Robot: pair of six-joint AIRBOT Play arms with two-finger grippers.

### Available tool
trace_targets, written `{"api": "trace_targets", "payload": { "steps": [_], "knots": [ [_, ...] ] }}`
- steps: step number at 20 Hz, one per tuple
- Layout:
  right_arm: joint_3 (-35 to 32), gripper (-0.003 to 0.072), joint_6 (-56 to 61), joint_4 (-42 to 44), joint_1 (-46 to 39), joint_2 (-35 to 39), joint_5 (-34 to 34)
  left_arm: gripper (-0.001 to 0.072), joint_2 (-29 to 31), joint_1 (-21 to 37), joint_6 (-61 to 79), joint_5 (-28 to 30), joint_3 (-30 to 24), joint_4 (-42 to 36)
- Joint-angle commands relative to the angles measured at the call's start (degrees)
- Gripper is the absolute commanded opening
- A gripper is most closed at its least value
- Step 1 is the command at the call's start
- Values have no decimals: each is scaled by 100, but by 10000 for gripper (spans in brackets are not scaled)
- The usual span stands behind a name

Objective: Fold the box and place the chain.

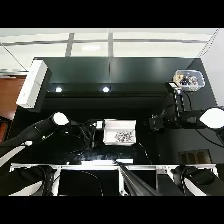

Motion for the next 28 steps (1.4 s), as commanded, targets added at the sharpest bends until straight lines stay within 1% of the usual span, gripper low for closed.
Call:
{"api": "trace_targets", "payload": {
  "steps": [1, 10, 12, 14, 19, 21, 23, 26, 27, 28],
  "knots": [
    [-2, 415, 0, 7, 2, 4, -4, 712, -13, -76, -9, 269, 7, -17],
    [-2, 415, 42, 7, 2, 4, -7, 712, -26, -103, -13, 367, 9, -24],
    [-2, 415, 46, 7, 2, 4, -4, 712, -26, -105, -13, 345, 9, -57],
    [-2, 415, 66, 7, 2, 4, -4, 712, -26, -105, 9, 203, 9, -149],
    [-2, 415, 85, 7, 2, 4, -4, 712, -28, -144, 13, 236, 9, -210],
    [-2, 415, 85, 7, 2, 2, -4, 711, -33, -153, 17, 297, 9, -457],
    [-2, 415, 85, 7, 2, 2, -7, 712, -46, -205, 17, 483, 9, -667],
    [-2, 415, 83, -9, 2, -2, -9, 710, -136, -245, 17, 531, 9, -680],
    [-2, 415, 83, -15, 2, -2, -9, 698, -166, -245, 17, 538, 9, -675],
    [-2, 415, 83, -37, 2, -2, -33, 605, -168, -245, 24, 535, 9, -675]
  ]
}}
